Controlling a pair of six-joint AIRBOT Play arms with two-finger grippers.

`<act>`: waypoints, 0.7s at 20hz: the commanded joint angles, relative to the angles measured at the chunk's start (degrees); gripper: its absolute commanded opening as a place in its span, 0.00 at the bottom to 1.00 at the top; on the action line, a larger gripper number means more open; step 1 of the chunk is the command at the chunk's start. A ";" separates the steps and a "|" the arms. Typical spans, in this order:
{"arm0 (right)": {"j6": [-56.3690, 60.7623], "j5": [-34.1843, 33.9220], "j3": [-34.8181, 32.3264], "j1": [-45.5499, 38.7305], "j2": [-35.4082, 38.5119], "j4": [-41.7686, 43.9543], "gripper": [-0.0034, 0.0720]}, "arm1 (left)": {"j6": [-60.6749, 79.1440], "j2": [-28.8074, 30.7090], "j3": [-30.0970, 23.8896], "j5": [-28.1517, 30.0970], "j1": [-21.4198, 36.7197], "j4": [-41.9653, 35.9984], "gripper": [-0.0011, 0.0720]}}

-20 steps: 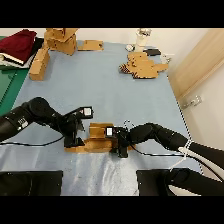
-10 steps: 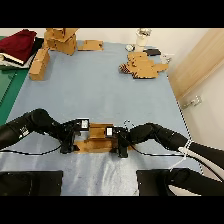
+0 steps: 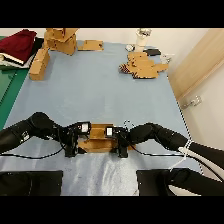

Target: Fold the box.

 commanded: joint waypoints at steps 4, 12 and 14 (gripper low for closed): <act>0.02 0.02 0.00 0.04 -0.04 0.02 0.71 | 2.73 0.04 -2.91 4.07 -0.42 -2.71 0.81; 0.02 0.02 0.00 0.04 -0.04 0.04 0.71 | 0.57 0.04 -2.95 7.41 -0.42 -0.59 0.80; 0.04 0.02 0.00 0.04 -0.04 0.04 0.71 | 0.61 0.04 -2.95 5.68 -0.50 -0.66 0.47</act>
